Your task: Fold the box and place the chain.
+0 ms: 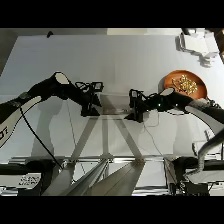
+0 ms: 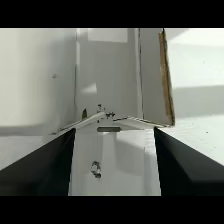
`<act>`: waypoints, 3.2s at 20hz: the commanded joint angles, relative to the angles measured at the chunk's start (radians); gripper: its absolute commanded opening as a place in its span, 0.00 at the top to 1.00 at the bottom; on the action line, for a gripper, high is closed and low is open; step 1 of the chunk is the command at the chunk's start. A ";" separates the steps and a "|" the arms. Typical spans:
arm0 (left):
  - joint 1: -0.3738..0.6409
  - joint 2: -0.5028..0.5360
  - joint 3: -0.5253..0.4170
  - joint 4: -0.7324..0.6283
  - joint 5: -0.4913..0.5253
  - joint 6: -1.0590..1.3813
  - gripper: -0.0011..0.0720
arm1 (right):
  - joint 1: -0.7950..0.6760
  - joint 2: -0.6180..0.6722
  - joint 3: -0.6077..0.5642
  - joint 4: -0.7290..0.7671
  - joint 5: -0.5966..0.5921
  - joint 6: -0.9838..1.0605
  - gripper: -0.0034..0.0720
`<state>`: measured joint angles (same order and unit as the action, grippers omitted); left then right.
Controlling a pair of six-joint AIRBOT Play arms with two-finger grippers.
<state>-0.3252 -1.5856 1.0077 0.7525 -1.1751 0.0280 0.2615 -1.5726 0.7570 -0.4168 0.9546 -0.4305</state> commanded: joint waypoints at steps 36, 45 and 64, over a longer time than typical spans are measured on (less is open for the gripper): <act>0.113 0.273 -0.347 -0.003 0.291 -0.919 0.98 | 0.000 0.000 0.001 0.002 0.000 0.003 0.29; 0.099 0.274 -0.346 -0.251 0.269 -0.919 0.60 | 0.000 0.000 0.001 0.002 0.000 0.003 0.29; -0.145 0.273 -0.346 -0.106 0.583 -1.044 0.16 | 0.000 0.000 0.001 0.002 0.000 0.003 0.29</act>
<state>-0.4183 -1.3121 0.6617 0.5358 -0.6910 -0.9306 0.2619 -1.5726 0.7570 -0.4149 0.9539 -0.4278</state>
